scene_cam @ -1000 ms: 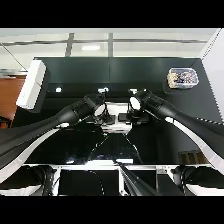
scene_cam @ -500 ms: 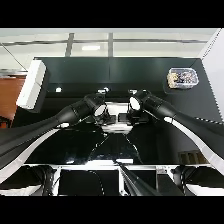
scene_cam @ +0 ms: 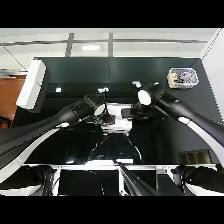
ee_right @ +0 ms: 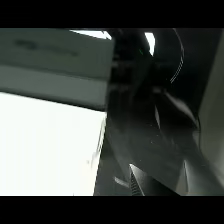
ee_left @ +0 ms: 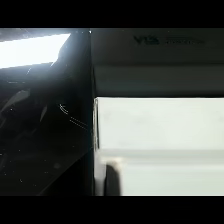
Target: Fold the box and place the chain.
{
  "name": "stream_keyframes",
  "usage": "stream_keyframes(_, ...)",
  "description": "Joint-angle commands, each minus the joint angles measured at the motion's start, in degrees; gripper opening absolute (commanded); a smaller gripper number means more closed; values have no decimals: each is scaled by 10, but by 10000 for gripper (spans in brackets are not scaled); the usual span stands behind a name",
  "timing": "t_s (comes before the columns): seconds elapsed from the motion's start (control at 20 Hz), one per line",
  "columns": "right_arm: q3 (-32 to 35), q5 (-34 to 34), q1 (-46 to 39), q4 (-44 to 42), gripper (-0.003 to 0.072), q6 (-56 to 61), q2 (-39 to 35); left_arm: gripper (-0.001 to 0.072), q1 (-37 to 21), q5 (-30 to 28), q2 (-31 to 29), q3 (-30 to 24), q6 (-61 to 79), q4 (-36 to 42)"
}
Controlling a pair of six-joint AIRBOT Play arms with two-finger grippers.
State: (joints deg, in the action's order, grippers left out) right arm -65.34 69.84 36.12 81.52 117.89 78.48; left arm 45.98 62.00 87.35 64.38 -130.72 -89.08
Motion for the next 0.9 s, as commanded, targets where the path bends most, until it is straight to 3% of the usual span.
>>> stream_keyframes(0.0, -14, -3, -24, 63, 390, -65, -96, 32, 0, 0, 0, 0, 0, 0)
stream_keyframes(0.2, -13, -70, -99, 318, 371, -66, -165, 31, 0, 0, 0, 0, 0, 0)
stream_keyframes(0.3, 8, -169, -172, 359, 372, -60, -154, 31, 0, 0, 0, 0, 0, 0)
stream_keyframes(0.35, 26, -226, -217, 353, 414, -48, -142, 32, 0, 0, 0, 0, 0, 0)
stream_keyframes(0.4, 38, -262, -257, 343, 707, -34, -122, 31, 0, 0, 0, 0, 0, 0)
stream_keyframes(0.5, 38, -281, -333, 294, 720, -23, -55, 32, 0, 0, 0, 0, 0, 0)
stream_keyframes(0.65, -57, -241, -421, 182, 720, -22, 64, 32, 0, -3, 0, 0, 0, 0)
stream_keyframes(0.85, -313, -69, -456, 152, 714, -48, 243, 31, 0, -2, 0, 0, 0, 0)
